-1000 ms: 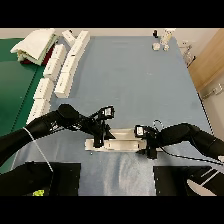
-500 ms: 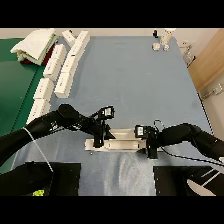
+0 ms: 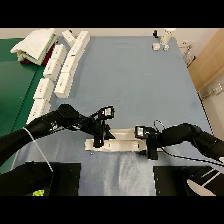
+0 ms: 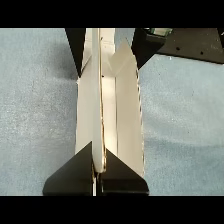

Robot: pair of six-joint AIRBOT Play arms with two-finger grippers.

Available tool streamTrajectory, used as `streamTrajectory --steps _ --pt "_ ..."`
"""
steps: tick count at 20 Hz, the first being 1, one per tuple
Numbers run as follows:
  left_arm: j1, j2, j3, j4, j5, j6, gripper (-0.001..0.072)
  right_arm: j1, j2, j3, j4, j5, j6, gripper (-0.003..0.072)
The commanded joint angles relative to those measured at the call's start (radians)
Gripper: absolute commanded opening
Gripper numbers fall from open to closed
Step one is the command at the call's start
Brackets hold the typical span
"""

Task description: Fold the box.

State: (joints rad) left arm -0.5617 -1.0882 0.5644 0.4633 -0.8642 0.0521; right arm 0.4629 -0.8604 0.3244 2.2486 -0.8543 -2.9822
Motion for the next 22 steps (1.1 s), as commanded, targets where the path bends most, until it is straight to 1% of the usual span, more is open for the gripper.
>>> streamTrajectory --steps 1,6,14,15,16,17,22 --pt "0.0 0.001 0.0 0.0 0.0 0.0 0.0013 0.0 0.0 0.0 0.001 -0.003 0.009 0.0666" --pt "0.0 0.001 0.001 0.0 0.0 0.0 0.0013 0.0 -0.001 -0.001 0.002 0.001 0.008 0.065" --pt "0.0 0.001 0.0 0.0 0.0 0.0 0.0013 0.001 0.0 -0.014 0.007 0.009 -0.014 0.0646" --pt "0.0 0.001 0.001 0.0 0.0 0.0 0.0013 0.001 0.0 -0.014 0.007 0.009 -0.015 0.0636" --pt "0.0 0.001 0.001 0.0 0.0 0.0 0.0013 0.001 0.0 -0.014 0.007 0.008 -0.015 0.0565" --pt "0.0 0.001 0.001 0.0 0.0 0.0 0.0012 0.006 0.0 -0.014 0.006 0.008 -0.015 0.0527" --pt "0.0 0.001 0.0 0.0 0.0 0.0 0.0012 0.013 0.001 -0.014 0.004 0.008 -0.014 0.0524"
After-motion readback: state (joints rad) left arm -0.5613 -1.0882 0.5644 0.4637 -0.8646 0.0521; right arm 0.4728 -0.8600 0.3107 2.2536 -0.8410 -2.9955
